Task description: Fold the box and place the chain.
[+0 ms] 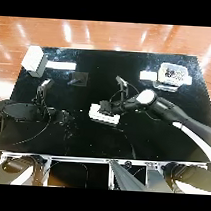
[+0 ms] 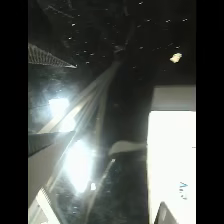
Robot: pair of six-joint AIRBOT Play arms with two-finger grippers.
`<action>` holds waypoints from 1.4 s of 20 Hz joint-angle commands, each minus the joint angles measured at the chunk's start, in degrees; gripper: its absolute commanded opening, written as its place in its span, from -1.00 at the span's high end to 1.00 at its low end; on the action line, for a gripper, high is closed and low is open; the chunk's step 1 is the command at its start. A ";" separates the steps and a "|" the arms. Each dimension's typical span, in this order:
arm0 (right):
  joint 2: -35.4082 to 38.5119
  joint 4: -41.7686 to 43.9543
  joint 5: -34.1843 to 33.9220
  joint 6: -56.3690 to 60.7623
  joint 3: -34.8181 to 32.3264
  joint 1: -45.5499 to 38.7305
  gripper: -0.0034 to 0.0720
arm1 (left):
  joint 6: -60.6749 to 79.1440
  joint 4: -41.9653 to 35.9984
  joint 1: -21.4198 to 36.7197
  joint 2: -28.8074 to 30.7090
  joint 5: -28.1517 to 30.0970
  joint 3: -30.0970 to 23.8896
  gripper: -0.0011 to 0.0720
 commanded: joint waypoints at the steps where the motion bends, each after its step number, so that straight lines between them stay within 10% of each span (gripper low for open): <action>1: 5.95 -2.19 6.32 -0.17 0.07 -5.31 0.84 | 2.16 0.24 0.13 -0.81 -2.47 1.18 -0.42; 6: 12.20 -29.94 19.74 9.75 -0.22 -18.43 0.84 | 20.44 0.02 0.11 -15.08 1.18 14.49 -0.42; 9: 12.59 -39.69 26.67 10.82 -0.68 -24.48 0.84 | 43.65 -4.13 -1.81 -28.39 16.68 27.23 -0.43; 11: 12.59 -39.45 26.62 10.82 -0.81 -26.27 0.84 | 51.10 -3.96 -4.87 -32.74 14.08 33.55 -0.76; 14: 12.59 -39.04 24.57 11.02 -0.81 -26.47 0.84 | 67.91 -3.52 -9.79 -35.10 5.01 38.86 -0.75; 28: 12.59 -39.54 19.47 11.02 -0.81 -26.53 0.84 | 76.22 -0.98 -12.13 -37.70 11.21 35.56 -0.74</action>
